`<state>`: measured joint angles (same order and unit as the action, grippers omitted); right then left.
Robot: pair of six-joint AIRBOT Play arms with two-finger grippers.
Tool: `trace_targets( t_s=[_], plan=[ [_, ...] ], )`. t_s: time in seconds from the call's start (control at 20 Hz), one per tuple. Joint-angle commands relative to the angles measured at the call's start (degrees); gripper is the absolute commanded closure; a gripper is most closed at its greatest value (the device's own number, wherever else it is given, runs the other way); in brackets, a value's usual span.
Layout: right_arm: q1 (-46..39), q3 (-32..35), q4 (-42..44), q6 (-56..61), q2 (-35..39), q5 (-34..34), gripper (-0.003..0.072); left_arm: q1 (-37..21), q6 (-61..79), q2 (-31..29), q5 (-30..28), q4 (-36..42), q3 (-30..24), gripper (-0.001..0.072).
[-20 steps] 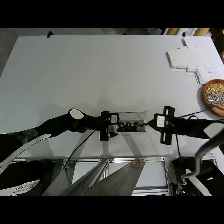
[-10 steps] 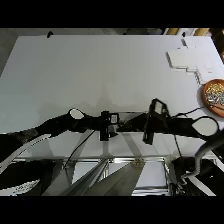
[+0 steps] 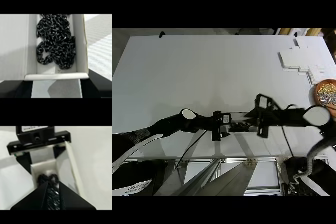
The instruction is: Fold the box and place the chain.
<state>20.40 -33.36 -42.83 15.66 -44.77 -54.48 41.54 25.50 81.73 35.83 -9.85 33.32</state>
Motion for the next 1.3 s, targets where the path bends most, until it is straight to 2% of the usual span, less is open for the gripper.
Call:
trace_targets(
  t_s=[0.0, 0.15, 0.25, 0.35, 0.45, 0.6, 0.75, 0.8, 1.25],
  plan=[
    [-9.3, -5.2, -9.6, -1.3, 0.7, -7.8, 0.0524, 0.0, 0.0, 0.0, 0.0, 0.0, 0.0, 0.0365],
    [-17.6, -5.2, -13.8, -7.5, -0.7, -6.1, 0.0523, 0.0, 0.0, 0.0, 0.0, 0.0, 0.0, 0.0365],
    [-19.0, -5.1, -19.9, -8.3, -3.2, -4.8, 0.0518, 0.0, 0.0, 0.0, 0.0, 0.0, 0.0, 0.0365],
    [-19.0, -4.1, -24.5, -8.3, -7.0, -2.9, 0.0456, 0.0, 0.0, 0.0, 0.0, 0.0, 0.0, 0.0365],
    [-18.8, -2.5, -24.9, -8.3, -10.9, -0.6, 0.0405, 0.0, 0.0, 0.0, 0.0, 0.0, 0.0, 0.0365],
    [-16.3, -0.6, -24.9, -9.0, -15.9, 1.5, 0.0408, 0.0, 0.0, 0.0, 0.0, 0.0, 0.0, 0.0365],
    [-13.7, 0.3, -24.9, -14.6, -19.3, 1.7, 0.0449, 0.0, 0.0, 0.0, 0.0, 0.0, 0.0, 0.0365],
    [-13.2, 0.4, -24.9, -15.3, -19.8, 1.7, 0.0468, 0.0, 0.0, 0.0, 0.0, 0.0, 0.0, 0.0365],
    [-12.9, 2.4, -24.5, -20.9, -20.0, 1.2, 0.0468, 0.0, 0.0, 0.0, 0.0, 0.0, 0.0, 0.0365]
  ],
)
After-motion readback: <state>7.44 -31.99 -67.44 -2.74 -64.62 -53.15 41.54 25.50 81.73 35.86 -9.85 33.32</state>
